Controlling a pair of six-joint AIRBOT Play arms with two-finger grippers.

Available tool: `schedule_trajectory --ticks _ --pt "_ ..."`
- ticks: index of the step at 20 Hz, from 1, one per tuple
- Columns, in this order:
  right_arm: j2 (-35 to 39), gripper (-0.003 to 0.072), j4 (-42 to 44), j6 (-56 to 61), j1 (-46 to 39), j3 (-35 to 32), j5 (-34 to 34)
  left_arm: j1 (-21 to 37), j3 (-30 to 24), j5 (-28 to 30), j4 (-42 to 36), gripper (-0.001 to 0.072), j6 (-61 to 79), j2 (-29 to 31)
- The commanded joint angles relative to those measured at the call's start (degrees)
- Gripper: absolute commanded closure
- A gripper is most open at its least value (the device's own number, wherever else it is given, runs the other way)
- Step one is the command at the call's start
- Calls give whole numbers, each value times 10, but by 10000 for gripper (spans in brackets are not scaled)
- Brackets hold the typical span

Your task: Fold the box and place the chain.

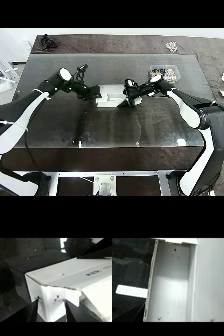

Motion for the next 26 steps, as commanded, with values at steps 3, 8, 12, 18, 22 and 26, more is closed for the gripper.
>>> schedule_trajectory --ticks 3,8,12,18,22,26 --pt "0 187 0 0 0 0 0 -3 9 5 32 322 -34 0" --pt "0 187 0 0 0 0 0 -17 9 16 72 322 -75 0" --pt "0 187 0 0 0 0 0 -37 19 11 120 321 -120 -1" --pt "0 187 0 0 0 0 0 -49 23 -12 151 321 -154 -1" --pt "0 187 0 0 0 0 0 -54 44 -47 163 320 -159 -9" --pt "0 187 0 0 0 0 0 -58 63 -66 179 320 -168 -10"
